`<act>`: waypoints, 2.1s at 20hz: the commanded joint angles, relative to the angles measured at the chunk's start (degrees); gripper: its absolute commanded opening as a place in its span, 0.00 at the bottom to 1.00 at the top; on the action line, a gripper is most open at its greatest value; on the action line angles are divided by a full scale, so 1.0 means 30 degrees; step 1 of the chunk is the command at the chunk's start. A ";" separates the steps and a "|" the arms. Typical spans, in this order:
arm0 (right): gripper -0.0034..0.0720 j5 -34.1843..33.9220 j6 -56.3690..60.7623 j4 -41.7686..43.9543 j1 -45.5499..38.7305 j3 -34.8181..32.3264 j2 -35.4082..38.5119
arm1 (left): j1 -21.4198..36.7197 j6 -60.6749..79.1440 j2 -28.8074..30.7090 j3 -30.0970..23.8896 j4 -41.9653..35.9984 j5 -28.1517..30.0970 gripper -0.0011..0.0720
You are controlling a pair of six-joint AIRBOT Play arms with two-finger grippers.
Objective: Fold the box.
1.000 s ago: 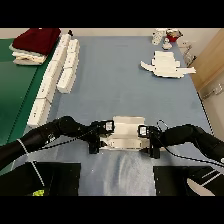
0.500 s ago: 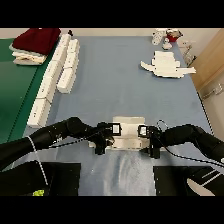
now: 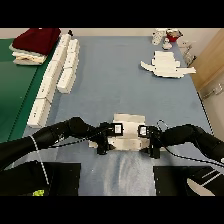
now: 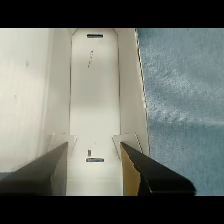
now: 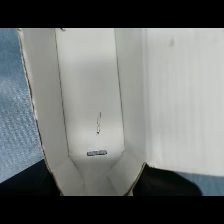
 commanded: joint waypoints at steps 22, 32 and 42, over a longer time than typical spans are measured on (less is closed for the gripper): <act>0.72 0.0000 0.0007 0.0007 0.0015 0.0015 0.0000 | 1.1315 -2.6447 0.6666 0.0306 1.2764 -0.8903 0.03; 0.72 0.0000 0.0007 0.0007 0.0015 0.0015 0.0000 | 0.8255 -2.1864 0.2725 -0.2681 0.3242 -0.5268 0.03; 0.72 0.0000 0.0007 0.0007 0.0015 0.0015 0.0000 | 0.5355 -2.1842 0.2390 -0.1326 0.1115 -0.4692 0.03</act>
